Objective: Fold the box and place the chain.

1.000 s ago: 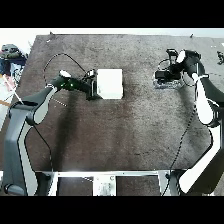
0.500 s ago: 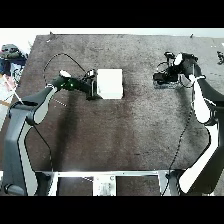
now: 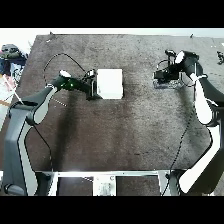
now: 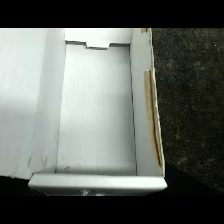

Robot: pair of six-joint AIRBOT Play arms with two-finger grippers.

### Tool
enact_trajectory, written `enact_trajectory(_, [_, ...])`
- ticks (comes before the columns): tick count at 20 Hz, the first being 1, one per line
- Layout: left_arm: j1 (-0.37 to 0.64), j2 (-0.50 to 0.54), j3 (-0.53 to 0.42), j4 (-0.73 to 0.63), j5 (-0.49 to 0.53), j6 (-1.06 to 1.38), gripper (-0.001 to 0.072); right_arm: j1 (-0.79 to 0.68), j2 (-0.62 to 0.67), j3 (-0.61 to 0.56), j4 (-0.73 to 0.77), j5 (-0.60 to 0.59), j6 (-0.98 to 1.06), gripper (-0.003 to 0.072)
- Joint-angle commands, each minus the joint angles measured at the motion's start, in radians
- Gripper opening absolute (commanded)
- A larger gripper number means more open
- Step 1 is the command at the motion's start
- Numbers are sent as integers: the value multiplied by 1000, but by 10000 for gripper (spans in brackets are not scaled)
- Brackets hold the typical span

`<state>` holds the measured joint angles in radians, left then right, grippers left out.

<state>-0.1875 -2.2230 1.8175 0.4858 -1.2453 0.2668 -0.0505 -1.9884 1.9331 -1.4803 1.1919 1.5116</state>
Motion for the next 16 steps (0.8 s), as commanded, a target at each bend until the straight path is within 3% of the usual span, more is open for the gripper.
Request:
enact_trajectory(1, [-1,0,0,0,0,0,447,4,94,1,-7,18,-14,10])
enact_trajectory(5, [0,0,0,0,0,0,447,4,239,1,-53,74,-36,9])
enact_trajectory(8, [0,0,0,0,0,0,447,13,372,1,-55,53,-58,9])
enact_trajectory(11, [0,0,0,0,0,0,447,45,524,1,-72,-66,-79,9])
enact_trajectory(16, [0,0,0,0,0,0,447,130,751,1,-71,-370,-106,9])
